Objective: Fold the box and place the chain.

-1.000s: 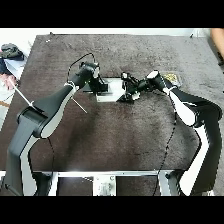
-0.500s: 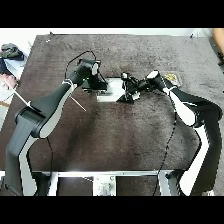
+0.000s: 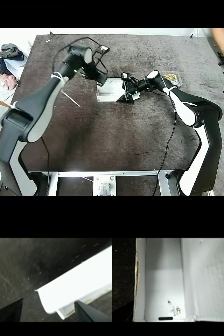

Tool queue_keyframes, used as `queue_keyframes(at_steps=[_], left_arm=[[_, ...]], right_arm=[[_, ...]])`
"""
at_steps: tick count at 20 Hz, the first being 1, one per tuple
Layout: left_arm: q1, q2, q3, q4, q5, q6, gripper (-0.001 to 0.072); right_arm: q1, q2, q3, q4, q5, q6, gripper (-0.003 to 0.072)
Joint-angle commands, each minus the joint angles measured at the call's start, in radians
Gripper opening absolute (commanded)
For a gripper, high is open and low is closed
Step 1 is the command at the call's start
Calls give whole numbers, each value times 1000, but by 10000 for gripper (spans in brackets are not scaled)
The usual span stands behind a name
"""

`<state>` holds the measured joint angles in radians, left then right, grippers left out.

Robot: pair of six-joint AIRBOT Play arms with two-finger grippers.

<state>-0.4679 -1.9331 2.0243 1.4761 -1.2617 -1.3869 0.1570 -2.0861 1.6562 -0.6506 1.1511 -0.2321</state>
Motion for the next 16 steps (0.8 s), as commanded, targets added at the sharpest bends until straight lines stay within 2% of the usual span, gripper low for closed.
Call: queue_keyframes(at_steps=[1,3,7,11,16], left_arm=[[94,42,-2,-294,29,182,718],[173,54,-9,-531,10,339,718],[254,57,-75,-566,10,562,719],[356,57,-196,-775,18,915,718],[396,57,-221,-834,96,972,718]], right_arm=[[-1,0,0,0,1,1,454],[-1,0,0,0,1,1,454],[-1,0,0,0,1,1,453],[-1,0,0,0,1,1,453],[-1,0,-1,0,1,1,454]])
